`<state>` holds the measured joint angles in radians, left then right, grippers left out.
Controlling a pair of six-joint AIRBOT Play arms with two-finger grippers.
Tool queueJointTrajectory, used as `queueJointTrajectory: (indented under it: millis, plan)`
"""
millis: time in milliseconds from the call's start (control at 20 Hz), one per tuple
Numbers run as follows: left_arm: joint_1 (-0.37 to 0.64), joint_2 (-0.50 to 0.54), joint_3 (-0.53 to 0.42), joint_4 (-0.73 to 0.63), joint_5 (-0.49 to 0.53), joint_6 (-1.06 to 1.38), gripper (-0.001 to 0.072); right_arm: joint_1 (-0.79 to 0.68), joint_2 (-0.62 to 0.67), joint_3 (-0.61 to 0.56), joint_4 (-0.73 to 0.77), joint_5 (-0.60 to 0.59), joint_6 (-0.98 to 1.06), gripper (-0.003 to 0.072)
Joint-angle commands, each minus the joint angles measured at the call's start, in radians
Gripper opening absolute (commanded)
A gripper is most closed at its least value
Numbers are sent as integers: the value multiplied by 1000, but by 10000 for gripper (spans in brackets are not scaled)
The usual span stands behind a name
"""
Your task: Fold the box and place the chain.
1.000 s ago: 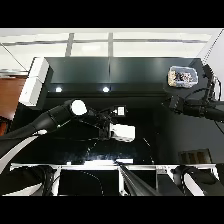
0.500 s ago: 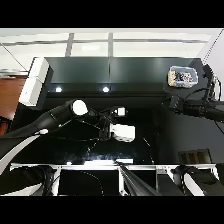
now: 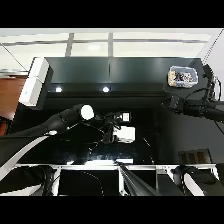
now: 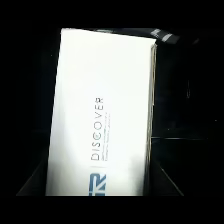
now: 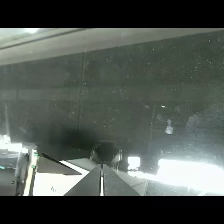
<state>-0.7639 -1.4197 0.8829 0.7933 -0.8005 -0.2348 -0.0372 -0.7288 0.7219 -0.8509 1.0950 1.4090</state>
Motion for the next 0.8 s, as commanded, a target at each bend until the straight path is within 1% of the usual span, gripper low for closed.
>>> queueJointTrajectory:
  millis: [0,50,100,150,200,300,350,400,500,600,750]
  plan:
    - [-22,-14,0,10,61,-12,709,0,1,1,0,0,0,28]
    - [-21,-14,0,11,61,-34,707,0,1,1,0,0,0,28]
    - [-19,-14,0,14,58,-63,653,0,1,1,0,0,0,29]
    - [-15,-11,1,49,50,-124,468,0,1,1,0,1,0,28]
    - [-7,-4,1,103,29,-193,359,0,1,1,0,1,0,28]
    - [34,28,1,221,-43,-340,358,0,1,1,0,1,0,28]
    - [72,53,1,283,-86,-423,358,0,1,1,0,0,0,28]
    - [116,80,0,338,-127,-500,358,0,1,1,0,0,0,28]
    - [237,146,0,445,-210,-626,358,0,1,1,0,0,0,28]
    - [390,220,0,505,-281,-677,358,0,1,1,0,0,-1,28]
    - [679,323,0,515,-339,-718,358,0,1,1,0,0,-13,28]
